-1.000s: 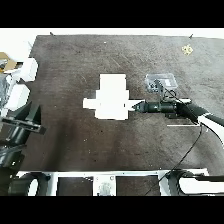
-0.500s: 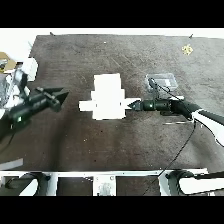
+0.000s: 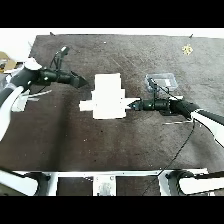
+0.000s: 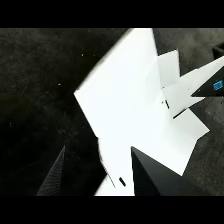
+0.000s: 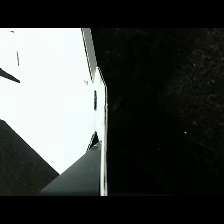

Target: Fold the box and place the chain.

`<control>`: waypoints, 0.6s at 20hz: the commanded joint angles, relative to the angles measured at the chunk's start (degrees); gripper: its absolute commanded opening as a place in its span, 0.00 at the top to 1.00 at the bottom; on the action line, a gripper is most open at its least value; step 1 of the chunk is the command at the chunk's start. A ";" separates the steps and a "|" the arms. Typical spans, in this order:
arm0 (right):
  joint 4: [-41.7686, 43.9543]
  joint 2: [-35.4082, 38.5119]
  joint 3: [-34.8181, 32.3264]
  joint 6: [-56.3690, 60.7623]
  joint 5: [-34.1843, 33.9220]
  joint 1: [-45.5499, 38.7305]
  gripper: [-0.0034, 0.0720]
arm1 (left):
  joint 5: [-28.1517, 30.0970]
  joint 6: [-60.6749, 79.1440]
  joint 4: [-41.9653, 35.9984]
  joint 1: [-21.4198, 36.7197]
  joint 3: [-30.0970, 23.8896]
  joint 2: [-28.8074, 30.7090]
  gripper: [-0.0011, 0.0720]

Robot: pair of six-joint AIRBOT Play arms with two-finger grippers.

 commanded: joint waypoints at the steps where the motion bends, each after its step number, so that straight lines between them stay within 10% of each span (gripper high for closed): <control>1: -0.04 -0.04 -0.04 0.22 -0.72 0.04 0.95 | -12.85 -9.70 4.57 -1.14 18.08 -13.90 0.33; 5: -0.02 -0.04 -0.04 0.24 -2.69 0.00 0.95 | -19.34 -11.80 4.55 -2.82 28.55 -22.71 0.32; 12: -0.22 -0.02 -0.04 0.20 -2.82 -0.02 0.95 | -21.27 -9.81 0.48 -5.57 31.12 -28.52 0.33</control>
